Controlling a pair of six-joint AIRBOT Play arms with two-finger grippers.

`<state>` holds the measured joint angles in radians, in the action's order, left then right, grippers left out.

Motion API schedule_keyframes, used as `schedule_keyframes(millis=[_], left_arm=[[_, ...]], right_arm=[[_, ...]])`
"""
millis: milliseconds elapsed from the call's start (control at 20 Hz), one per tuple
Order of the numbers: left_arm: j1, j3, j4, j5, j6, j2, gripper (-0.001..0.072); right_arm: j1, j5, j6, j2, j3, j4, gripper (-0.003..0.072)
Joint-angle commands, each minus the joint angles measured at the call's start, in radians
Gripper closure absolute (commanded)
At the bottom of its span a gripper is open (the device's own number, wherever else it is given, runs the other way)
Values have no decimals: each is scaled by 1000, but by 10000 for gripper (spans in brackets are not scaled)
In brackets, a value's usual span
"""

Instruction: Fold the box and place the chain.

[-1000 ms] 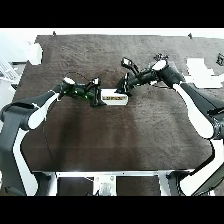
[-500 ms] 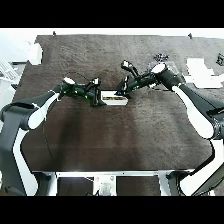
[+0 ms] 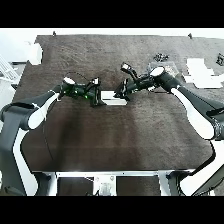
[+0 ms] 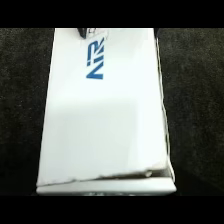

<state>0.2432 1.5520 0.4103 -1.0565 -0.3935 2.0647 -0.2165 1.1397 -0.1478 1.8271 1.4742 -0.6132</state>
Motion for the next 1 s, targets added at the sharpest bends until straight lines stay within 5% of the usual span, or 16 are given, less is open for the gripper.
schedule_keyframes(millis=[0,650,950], left_arm=[[0,0,0,0,0,0,293],[0,0,0,0,0,0,293],[0,0,0,0,0,0,293]], right_arm=[[-2,-3,3,0,-24,-3,343],[5,1,132,0,-131,143,345],[39,2,135,-3,-131,216,670]])
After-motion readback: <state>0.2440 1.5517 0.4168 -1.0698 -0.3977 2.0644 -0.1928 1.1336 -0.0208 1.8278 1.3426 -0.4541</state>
